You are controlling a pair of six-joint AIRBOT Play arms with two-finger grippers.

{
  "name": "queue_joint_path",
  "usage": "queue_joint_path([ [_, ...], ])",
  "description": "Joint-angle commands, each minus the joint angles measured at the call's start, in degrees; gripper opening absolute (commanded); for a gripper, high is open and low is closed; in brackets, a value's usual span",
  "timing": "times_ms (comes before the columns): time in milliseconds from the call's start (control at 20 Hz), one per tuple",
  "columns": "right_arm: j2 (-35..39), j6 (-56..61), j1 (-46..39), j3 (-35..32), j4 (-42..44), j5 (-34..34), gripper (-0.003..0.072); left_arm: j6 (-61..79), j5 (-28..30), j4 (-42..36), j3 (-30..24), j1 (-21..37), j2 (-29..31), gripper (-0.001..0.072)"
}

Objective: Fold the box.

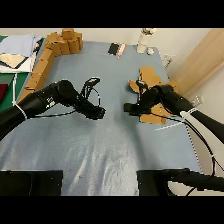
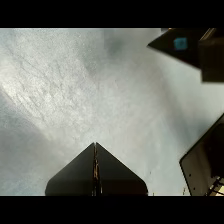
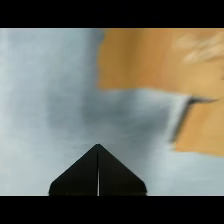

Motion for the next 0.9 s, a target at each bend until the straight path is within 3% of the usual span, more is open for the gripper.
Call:
queue_joint_path([
  [0,-0.04,-0.02,-4.44,6.73,-27.36,-8.70,0.0005,0.02,1.99,0.00,0.07,0.02,-0.31,0.0014],
  [50,-0.04,0.11,-6.91,8.41,-37.55,-11.43,0.0036,0.02,1.84,0.00,0.07,0.02,-0.42,0.0015],
  [150,-0.07,-0.17,-14.36,9.46,-45.44,-11.19,0.0450,0.02,1.27,-0.20,0.07,0.02,-0.44,0.0015],
  [250,-0.76,-4.63,-24.63,9.42,-36.94,-7.82,0.0450,0.02,1.38,-0.24,0.07,0.00,-0.44,0.0015],
  [400,-3.82,-20.98,-41.53,9.44,-10.47,-2.82,0.0449,0.02,1.31,-1.31,0.07,0.00,-0.44,0.0016],
  [550,-7.78,-37.44,-52.57,9.55,10.80,-2.84,0.0452,0.00,1.29,-1.75,0.07,0.02,-0.44,0.0016],
  [850,-15.74,-54.25,-55.87,9.57,24.35,-7.91,0.0451,0.00,1.27,-3.63,0.07,0.00,-0.42,0.0016],
])
